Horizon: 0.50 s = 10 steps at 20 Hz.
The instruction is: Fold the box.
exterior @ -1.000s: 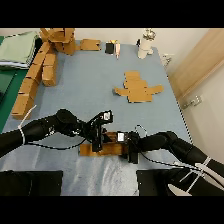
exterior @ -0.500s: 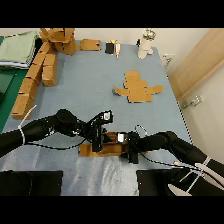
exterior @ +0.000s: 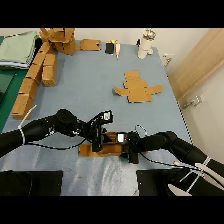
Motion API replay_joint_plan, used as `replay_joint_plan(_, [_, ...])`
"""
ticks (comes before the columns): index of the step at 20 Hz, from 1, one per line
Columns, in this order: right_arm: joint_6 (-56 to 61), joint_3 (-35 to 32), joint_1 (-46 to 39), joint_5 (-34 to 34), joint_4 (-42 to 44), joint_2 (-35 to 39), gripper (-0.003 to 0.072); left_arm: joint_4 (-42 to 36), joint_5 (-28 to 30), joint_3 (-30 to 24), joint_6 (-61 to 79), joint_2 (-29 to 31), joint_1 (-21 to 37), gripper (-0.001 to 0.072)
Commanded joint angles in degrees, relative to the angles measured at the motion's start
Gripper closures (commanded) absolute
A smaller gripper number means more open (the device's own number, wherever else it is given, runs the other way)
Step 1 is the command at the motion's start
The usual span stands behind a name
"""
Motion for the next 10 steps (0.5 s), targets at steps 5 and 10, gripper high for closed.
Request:
replay_joint_plan(5, [-0.02,0.00,0.07,-0.02,-0.02,-0.04,0.0171,-0.13,0.02,0.00,0.00,0.04,0.04,0.0695])
replay_joint_plan(10, [-0.02,0.00,0.07,-0.02,-0.02,-0.04,0.0171,-1.97,-0.02,0.00,0.00,0.04,0.04,0.0695])
